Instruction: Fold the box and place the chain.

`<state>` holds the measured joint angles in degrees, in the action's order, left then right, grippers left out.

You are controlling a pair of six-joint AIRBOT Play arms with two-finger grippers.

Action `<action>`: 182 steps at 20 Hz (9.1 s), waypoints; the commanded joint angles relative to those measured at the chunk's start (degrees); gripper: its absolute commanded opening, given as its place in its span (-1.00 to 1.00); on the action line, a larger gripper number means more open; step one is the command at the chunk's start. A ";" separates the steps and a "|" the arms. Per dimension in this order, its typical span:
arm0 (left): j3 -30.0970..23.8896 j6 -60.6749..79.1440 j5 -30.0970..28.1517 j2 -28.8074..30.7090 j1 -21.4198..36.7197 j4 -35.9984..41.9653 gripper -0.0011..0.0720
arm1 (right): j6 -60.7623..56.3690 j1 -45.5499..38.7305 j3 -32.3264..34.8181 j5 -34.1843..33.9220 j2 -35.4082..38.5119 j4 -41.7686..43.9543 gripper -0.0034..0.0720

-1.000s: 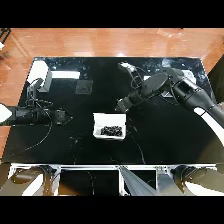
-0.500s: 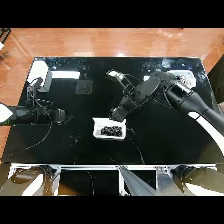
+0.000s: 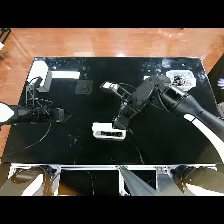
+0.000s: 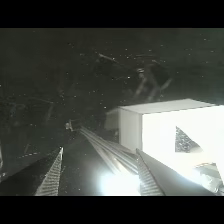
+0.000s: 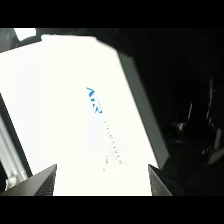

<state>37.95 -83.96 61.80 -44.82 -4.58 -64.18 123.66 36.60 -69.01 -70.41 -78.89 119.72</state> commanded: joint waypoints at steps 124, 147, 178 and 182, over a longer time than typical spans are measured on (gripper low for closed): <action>-0.02 -0.26 -1.14 -0.87 9.07 -4.81 0.57 | 4.76 0.17 -10.62 -15.17 -9.49 1.36 0.95; -0.02 -0.24 -1.36 -0.87 9.07 -4.81 0.57 | 5.40 1.01 -10.60 -11.93 -11.93 1.16 0.95; -0.02 -3.30 -3.50 -0.87 9.09 -9.55 0.57 | -4.81 16.44 -10.60 -1.18 -11.96 -31.89 0.03; -0.02 -3.28 -4.28 -0.87 9.09 -9.55 0.57 | -5.35 19.12 -10.60 -1.11 -11.91 -32.06 0.03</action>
<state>37.93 -87.02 58.24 -45.65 4.47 -73.34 118.80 54.15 -79.57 -71.68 -90.83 88.14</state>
